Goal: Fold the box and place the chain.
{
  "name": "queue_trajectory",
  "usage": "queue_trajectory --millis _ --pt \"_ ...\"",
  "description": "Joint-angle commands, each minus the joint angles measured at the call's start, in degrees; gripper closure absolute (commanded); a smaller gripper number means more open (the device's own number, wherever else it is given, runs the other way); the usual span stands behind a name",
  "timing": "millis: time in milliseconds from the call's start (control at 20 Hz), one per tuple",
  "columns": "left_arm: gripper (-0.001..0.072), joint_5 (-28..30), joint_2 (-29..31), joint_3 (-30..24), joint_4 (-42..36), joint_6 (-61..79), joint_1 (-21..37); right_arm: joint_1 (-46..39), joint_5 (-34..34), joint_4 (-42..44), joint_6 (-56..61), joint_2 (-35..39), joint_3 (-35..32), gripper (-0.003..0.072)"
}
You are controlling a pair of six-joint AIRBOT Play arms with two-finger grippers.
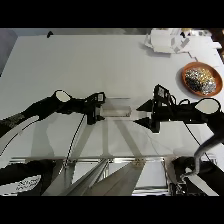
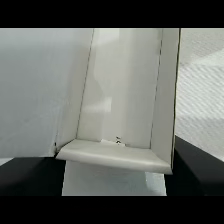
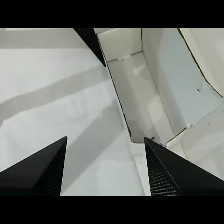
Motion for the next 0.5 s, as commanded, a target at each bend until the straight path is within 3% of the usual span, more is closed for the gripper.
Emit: queue_trajectory --millis 0,100,150,200,250,450 --pt "0.0259 0.00 -0.02 -0.02 -0.11 -0.28 0.02 0.09 0.24 0.79 0.00 0.04 0.07 0.0189" --pt "0.0259 -0.44 -0.02 -0.02 -0.13 -0.66 0.02 0.09 0.31 2.29 0.02 0.04 0.07 0.0214" --pt "0.0259 -0.85 -0.02 -0.02 -0.20 -0.63 0.02 0.09 0.24 3.28 0.00 0.02 0.07 0.0353" --pt "0.0259 -0.83 -0.02 -0.02 -0.20 -0.66 -0.09 0.09 0.07 3.96 -0.09 -0.11 0.07 0.0567" --pt "0.0259 -0.85 -0.02 -0.02 -0.20 -0.66 -0.09 0.59 -0.81 4.61 -0.79 -0.76 0.07 0.0669" --pt "0.0259 -0.83 -0.02 -0.02 -0.20 -0.66 -0.09 8.41 -13.55 8.61 -5.66 -6.27 0.13 0.0670"
